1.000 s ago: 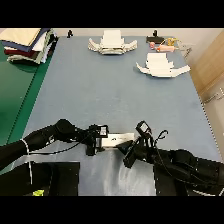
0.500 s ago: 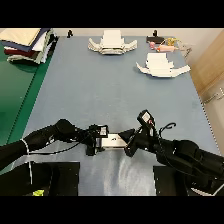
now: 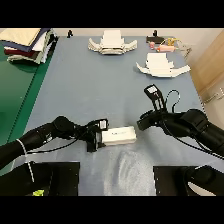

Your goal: Fold the box.

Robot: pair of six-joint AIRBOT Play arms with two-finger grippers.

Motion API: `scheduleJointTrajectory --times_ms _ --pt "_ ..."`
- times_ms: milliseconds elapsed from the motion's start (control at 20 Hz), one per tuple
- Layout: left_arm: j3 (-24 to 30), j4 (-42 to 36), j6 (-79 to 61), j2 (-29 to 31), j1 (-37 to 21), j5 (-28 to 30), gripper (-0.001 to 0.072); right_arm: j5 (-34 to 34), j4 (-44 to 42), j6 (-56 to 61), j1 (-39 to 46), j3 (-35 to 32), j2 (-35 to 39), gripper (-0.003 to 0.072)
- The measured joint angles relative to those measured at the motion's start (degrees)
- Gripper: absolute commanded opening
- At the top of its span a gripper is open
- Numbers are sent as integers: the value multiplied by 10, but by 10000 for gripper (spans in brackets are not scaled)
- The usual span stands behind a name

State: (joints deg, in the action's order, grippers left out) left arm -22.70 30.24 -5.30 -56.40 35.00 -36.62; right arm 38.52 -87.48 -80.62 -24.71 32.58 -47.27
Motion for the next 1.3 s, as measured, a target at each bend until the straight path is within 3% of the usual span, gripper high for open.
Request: scheduleJointTrajectory --times_ms 200,350,500,650,1000,1300 --pt "-26 91 124 38 -104 -1 195 12 17 34 25 8 -4 24" --pt "-68 147 201 36 -243 12 195 17 17 44 31 10 -5 23" --pt "-148 172 236 -22 -377 28 195 19 12 48 33 10 -5 23" --pt "-253 183 268 -120 -464 35 195 20 9 51 34 10 -5 23" --pt "-496 190 332 -356 -518 47 195 21 7 51 34 10 -5 23" --pt "-587 191 357 -467 -517 50 195 21 7 51 34 10 -5 23"
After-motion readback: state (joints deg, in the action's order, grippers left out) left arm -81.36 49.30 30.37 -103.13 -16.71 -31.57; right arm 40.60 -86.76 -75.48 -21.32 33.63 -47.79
